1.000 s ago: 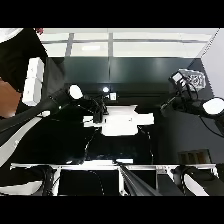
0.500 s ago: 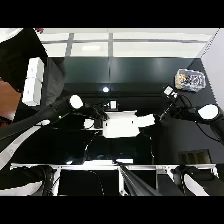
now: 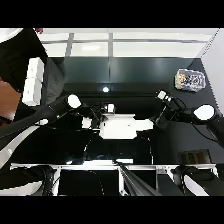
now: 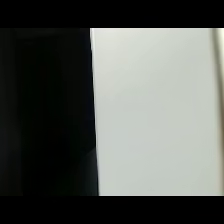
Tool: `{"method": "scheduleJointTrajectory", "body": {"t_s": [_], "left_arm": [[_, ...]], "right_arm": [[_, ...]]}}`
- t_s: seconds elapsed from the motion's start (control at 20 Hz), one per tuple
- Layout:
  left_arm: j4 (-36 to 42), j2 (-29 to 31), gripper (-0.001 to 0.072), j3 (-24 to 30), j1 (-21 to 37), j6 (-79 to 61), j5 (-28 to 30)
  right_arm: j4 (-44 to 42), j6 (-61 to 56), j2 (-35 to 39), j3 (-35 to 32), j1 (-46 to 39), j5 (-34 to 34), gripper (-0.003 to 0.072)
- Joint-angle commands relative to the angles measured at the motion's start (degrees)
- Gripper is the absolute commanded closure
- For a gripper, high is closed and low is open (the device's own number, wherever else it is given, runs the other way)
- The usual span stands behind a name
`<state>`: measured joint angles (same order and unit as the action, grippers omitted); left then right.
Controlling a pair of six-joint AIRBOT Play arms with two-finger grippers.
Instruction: Fold the box and place the chain.
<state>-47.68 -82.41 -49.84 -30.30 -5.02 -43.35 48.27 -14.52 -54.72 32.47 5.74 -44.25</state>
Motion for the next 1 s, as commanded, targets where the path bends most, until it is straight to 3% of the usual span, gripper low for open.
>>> {"method": "scheduleJointTrajectory", "body": {"t_s": [0.0,0.2,0.35,0.55,0.65,0.95], "left_arm": [[0.0,0.0,0.0685,0.0,0.1,-0.5,-0.3],[0.2,0.0,0.0685,0.0,0.1,1.1,-0.4],[0.2,0.0,0.0685,0.0,0.1,2.2,-0.3],[0.2,0.0,0.0685,0.0,0.1,2.2,-0.4],[0.2,0.0,0.0685,0.0,0.0,2.2,-0.3],[0.2,0.0,0.0685,0.0,0.0,2.3,-0.3]], "right_arm": [[-7.1,3.3,0.0,0.5,2.6,0.4,-0.0029],[-15.1,22.4,-2.4,0.1,3.8,3.9,-0.0027],[-15.7,29.0,-3.8,0.4,4.0,-2.1,-0.0019],[-7.2,25.7,-3.6,0.1,4.8,-8.3,-0.002],[-4.6,23.8,-3.6,-0.7,6.5,-8.3,-0.002],[-3.5,19.4,-3.2,-2.8,7.6,-9.9,-0.0019]]}}
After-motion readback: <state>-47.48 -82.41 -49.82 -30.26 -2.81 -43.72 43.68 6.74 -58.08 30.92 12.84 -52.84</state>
